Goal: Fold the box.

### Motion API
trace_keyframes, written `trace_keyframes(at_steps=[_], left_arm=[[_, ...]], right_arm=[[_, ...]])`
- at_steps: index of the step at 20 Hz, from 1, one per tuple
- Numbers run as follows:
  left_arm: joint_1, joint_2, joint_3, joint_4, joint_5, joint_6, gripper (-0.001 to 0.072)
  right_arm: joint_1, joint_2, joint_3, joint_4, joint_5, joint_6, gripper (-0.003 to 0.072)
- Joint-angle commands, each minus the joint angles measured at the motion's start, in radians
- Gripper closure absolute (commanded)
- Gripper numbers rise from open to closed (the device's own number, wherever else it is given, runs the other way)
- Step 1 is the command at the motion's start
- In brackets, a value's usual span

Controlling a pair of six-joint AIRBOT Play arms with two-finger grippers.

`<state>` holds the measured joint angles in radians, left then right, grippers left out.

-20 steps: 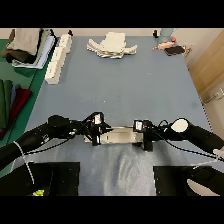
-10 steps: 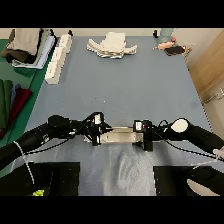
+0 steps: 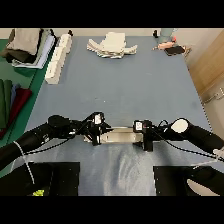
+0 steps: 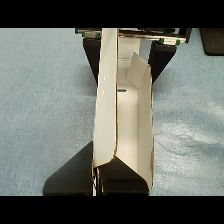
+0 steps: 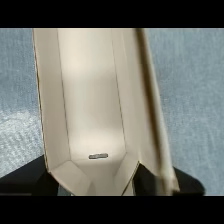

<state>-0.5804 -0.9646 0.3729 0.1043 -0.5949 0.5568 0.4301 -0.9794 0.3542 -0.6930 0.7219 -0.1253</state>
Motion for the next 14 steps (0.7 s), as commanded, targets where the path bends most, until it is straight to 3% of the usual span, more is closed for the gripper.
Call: trace_keyframes(at_steps=[1, 14], left_arm=[[0.000, 0.000, 0.000, 0.000, 0.000, 0.000, 0.0694], [0.000, 0.000, 0.000, 0.000, -0.016, 0.003, 0.0694]], right_arm=[[0.000, 0.000, 0.000, 0.000, 0.002, 0.000, 0.0087], [0.000, 0.000, 0.000, 0.001, 0.001, 0.000, 0.0087]])
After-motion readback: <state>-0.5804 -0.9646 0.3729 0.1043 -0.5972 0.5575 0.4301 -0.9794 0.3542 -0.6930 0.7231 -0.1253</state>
